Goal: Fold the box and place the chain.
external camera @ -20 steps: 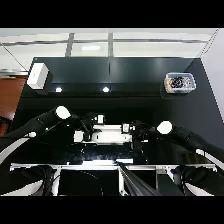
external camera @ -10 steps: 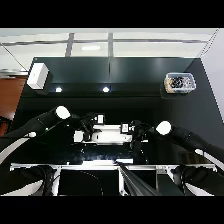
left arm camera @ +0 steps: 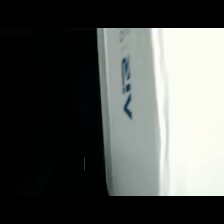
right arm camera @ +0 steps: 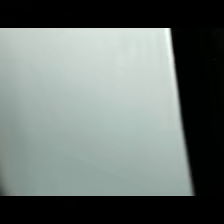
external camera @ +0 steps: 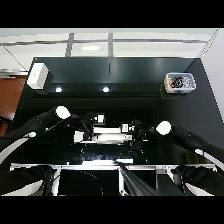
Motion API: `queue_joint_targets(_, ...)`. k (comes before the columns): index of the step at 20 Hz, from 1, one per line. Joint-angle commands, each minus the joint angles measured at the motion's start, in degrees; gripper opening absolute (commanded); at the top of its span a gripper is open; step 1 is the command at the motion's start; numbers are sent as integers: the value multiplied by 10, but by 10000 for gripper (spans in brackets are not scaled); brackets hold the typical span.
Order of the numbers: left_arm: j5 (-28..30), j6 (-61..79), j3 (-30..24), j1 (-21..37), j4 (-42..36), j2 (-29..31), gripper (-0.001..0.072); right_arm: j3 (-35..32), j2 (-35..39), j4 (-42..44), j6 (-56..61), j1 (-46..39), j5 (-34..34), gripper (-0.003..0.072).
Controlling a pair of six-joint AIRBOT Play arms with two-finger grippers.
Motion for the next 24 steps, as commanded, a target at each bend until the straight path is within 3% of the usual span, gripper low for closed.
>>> queue_joint_targets(1,-5,-74,16,3,57,25,700,0,0,-1,1,0,1,247)
queue_joint_targets(4,-29,-186,29,12,170,89,696,0,0,-1,2,0,0,247)
queue_joint_targets(5,-51,-248,32,16,225,118,657,0,0,-1,2,0,0,247)
queue_joint_targets(6,-71,-330,32,18,269,146,525,0,0,-1,2,0,0,247)
queue_joint_targets(7,-100,-415,32,19,311,174,336,0,0,-1,2,0,0,247)
queue_joint_targets(8,-134,-471,32,18,334,195,156,0,0,-1,2,0,0,247)
queue_joint_targets(9,-174,-500,31,18,338,213,26,0,0,-1,2,0,0,247)
queue_joint_targets(11,-233,-539,25,17,290,228,25,0,0,-1,2,0,0,247)
queue_joint_targets(14,-259,-550,-10,15,99,222,25,0,0,-1,2,0,0,247)
queue_joint_targets(16,-194,-543,-43,13,-57,218,25,0,0,-1,2,0,0,247)
queue_joint_targets(19,-1,-480,-78,13,-221,213,25,0,0,-1,2,0,0,247)
queue_joint_targets(22,134,-414,-81,8,-236,172,25,0,0,-1,2,0,0,247)
queue_joint_targets(24,143,-401,-81,7,-235,138,25,0,0,-1,2,0,0,246)
